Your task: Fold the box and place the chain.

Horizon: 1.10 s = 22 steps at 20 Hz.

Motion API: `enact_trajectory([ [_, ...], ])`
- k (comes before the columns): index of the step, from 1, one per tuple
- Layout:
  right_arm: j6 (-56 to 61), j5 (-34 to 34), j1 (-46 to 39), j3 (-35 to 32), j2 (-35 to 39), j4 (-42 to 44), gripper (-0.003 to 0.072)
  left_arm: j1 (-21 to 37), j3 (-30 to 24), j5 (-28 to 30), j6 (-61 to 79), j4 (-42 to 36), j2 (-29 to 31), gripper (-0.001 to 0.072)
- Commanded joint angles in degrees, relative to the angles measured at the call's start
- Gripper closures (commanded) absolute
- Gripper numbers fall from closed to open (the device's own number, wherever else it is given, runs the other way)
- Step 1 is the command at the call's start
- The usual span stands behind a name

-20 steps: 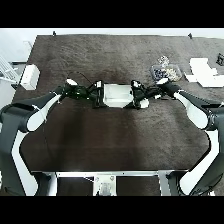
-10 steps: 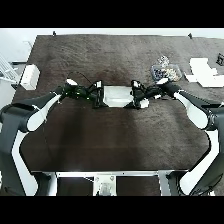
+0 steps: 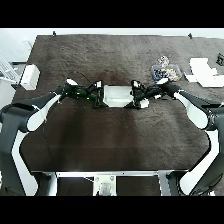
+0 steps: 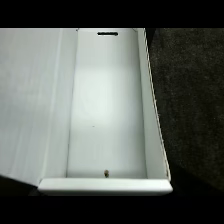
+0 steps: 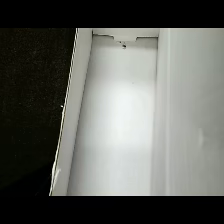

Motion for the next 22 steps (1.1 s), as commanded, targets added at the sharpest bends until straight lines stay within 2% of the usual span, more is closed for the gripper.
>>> enact_trajectory([
  [1,0.02,0.04,0.07,0.00,0.02,0.00,0.0087,-0.02,0.00,0.17,0.02,0.02,0.02,0.0363],
  [8,0.00,0.04,0.20,0.02,0.02,0.02,0.0087,-0.02,0.00,0.17,0.02,0.02,0.02,0.0362],
  [9,-0.11,0.11,0.20,0.39,0.17,-0.02,0.0058,-0.02,0.00,0.15,0.02,0.02,0.02,0.0362],
  [10,0.04,0.68,0.11,0.59,0.72,-0.66,-0.0034,-0.02,0.00,0.15,0.00,0.02,0.02,0.0362],
  [18,3.78,2.03,-6.21,0.59,4.02,-3.67,-0.0034,-0.02,0.00,0.04,-0.46,0.02,0.00,0.0362],
  [21,4.33,5.16,-8.59,0.57,5.75,-2.10,-0.0034,-0.02,0.00,-0.02,-0.59,0.02,0.02,0.0362],
  [22,4.59,7.08,-9.03,0.57,6.75,-1.03,0.0035,-0.02,0.00,0.00,-0.61,0.02,0.02,0.0362],
])
